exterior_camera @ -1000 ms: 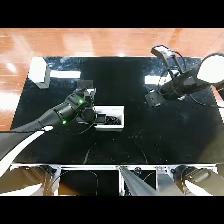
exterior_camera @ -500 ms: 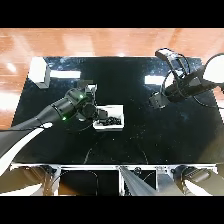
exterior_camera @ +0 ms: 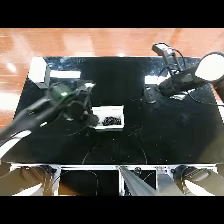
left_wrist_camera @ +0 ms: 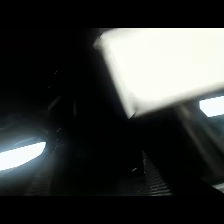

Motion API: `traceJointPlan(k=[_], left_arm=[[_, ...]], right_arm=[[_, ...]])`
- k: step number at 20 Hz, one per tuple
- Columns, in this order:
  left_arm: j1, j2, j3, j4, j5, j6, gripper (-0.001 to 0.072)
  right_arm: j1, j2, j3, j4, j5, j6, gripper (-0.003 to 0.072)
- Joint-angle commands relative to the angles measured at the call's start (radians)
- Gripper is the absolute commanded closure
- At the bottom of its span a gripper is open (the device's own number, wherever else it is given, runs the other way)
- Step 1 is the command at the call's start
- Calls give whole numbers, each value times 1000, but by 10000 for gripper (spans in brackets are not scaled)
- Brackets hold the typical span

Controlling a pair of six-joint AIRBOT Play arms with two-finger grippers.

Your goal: Fold the box and place the chain.

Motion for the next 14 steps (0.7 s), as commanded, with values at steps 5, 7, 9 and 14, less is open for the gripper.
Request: traceJointPlan(k=[5, 7, 9, 14], left_arm=[[257, 508, -290, -191, -13, 134, 78], [306, 552, -334, -207, -30, 98, 78], [326, 546, -351, -204, -31, 88, 78], [325, 514, -351, -245, -36, 88, 78]], right_arm=[[76, -243, 73, 182, -278, -307, -7], [125, -317, 103, 191, -261, -409, -6], [157, -369, 114, 229, -192, -510, -6], [170, -438, 114, 347, -35, -622, -6]])
